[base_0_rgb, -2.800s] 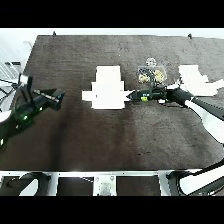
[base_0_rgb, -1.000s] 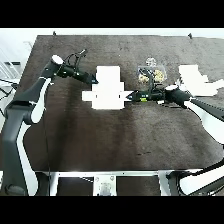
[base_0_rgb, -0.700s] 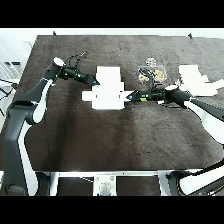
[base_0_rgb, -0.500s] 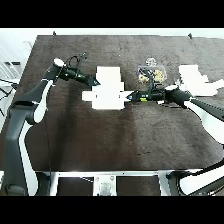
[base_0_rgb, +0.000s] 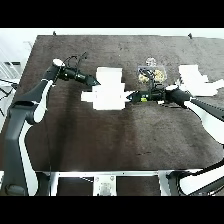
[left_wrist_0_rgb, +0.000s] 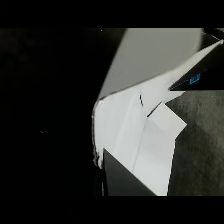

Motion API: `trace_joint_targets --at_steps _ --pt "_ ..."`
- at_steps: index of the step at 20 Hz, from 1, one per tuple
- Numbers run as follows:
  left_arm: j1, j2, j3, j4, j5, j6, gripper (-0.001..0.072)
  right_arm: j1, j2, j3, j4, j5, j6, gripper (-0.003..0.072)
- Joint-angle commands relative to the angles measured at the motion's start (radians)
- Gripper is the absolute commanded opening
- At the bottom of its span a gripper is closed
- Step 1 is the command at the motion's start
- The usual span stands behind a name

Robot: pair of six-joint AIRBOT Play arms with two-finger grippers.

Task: Fold the box and place the chain.

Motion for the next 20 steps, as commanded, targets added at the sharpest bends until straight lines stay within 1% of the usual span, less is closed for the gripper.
trace_joint_targets --at_steps 1,2,3,6,10,11,13,16,17,19,20 --pt "-0.001 -0.001 0.0 -0.019 -0.051 0.07 0.0019 0.001 -0.001 0.0 0.003 0.0 0.0 0.0084" --pt "-0.001 -0.001 0.0 -0.019 -0.068 0.098 0.0018 0.0 0.0 0.0 0.007 0.0 0.001 0.0295" --pt "-0.001 -0.001 0.0 -0.019 -0.082 0.135 0.0018 -0.004 0.0 0.001 0.011 0.0 0.001 0.0441" --pt "-0.001 0.0 0.0 -0.02 -0.101 0.267 0.0017 -0.039 0.003 0.002 0.045 0.009 0.0 0.0441" --pt "-0.001 0.005 -0.006 -0.022 -0.156 0.419 0.0013 -0.143 0.034 0.001 0.109 0.041 0.001 0.0441" --pt "-0.001 0.022 -0.033 -0.022 -0.151 0.46 0.0013 -0.172 0.042 0.001 0.127 0.054 0.0 0.0441" --pt "-0.001 0.074 -0.111 -0.025 -0.1 0.555 0.0013 -0.208 0.044 0.0 0.157 0.093 -0.005 0.0441" --pt "-0.001 0.165 -0.245 -0.032 0.024 0.699 0.0013 -0.213 0.044 0.0 0.155 0.128 -0.029 0.0441" --pt "-0.001 0.177 -0.284 -0.057 0.055 0.737 0.0013 -0.212 0.044 0.0 0.155 0.132 -0.032 0.0441" --pt "-0.001 0.186 -0.354 -0.124 0.074 0.824 0.0013 -0.212 0.044 0.0 0.155 0.134 -0.032 0.0441" --pt "-0.001 0.186 -0.385 -0.154 0.101 0.862 0.0013 -0.212 0.044 0.0 0.154 0.134 -0.033 0.0441"
